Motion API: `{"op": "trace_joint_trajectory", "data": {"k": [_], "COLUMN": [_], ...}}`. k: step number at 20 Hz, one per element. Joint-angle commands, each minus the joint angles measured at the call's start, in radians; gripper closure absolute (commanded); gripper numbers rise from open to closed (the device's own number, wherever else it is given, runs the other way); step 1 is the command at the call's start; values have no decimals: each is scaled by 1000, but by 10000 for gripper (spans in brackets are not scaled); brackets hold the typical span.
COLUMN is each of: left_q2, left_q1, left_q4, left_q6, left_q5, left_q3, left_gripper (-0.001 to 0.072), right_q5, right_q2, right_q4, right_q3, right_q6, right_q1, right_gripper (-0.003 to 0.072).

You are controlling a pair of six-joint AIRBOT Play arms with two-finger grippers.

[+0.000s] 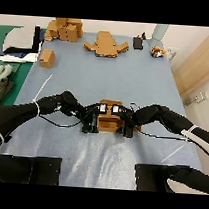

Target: Fold the box.

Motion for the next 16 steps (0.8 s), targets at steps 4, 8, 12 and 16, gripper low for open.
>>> {"op": "trace_joint_trajectory", "data": {"k": [4, 8, 12, 16], "left_q2": [0, 0, 0, 0], "left_q1": [-13, -19, -19, -18], "left_q4": [-4, -3, 9, 10], "left_q6": [-31, -52, -56, -56], "left_q5": [51, 60, 59, 57], "left_q3": [0, 0, 0, 0], "left_gripper": [47, 48, 196, 196], "right_q5": [-1, -1, -1, -1], "right_q2": [0, 0, 0, 0], "right_q4": [0, 0, 0, 0], "right_q3": [0, 0, 0, 0], "right_q6": [0, 0, 0, 0], "right_q1": [0, 0, 0, 0], "right_gripper": [176, 176, 176, 176]}}
